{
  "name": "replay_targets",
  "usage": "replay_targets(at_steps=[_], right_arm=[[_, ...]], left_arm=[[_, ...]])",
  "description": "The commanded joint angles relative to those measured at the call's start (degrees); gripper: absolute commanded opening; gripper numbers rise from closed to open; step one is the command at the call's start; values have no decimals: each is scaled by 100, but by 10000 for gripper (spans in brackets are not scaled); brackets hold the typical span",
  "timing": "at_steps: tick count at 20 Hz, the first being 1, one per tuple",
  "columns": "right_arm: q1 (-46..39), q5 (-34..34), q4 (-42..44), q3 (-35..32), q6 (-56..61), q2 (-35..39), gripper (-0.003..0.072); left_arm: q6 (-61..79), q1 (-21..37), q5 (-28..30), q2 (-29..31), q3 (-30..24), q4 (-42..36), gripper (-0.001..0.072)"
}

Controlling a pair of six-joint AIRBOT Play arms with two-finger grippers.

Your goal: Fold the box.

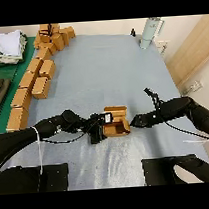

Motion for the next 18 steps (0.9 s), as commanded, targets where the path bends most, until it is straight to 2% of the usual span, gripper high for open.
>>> replay_targets(at_steps=[1,2,4,7,10,18], right_arm=[[26,-9,85,57,2,24,387],[83,-11,101,57,2,22,387],[315,9,107,57,2,22,487],[688,219,98,57,20,-4,522],[1032,664,-109,59,459,-116,521],[2332,990,-2221,372,3104,-221,521]], left_arm=[[2,4,2,-2,0,2,522],[2,4,2,-2,0,2,522],[2,4,2,-2,0,2,522],[2,7,2,-2,0,2,522],[2,4,2,-2,0,2,522],[2,4,2,-2,0,2,522]])
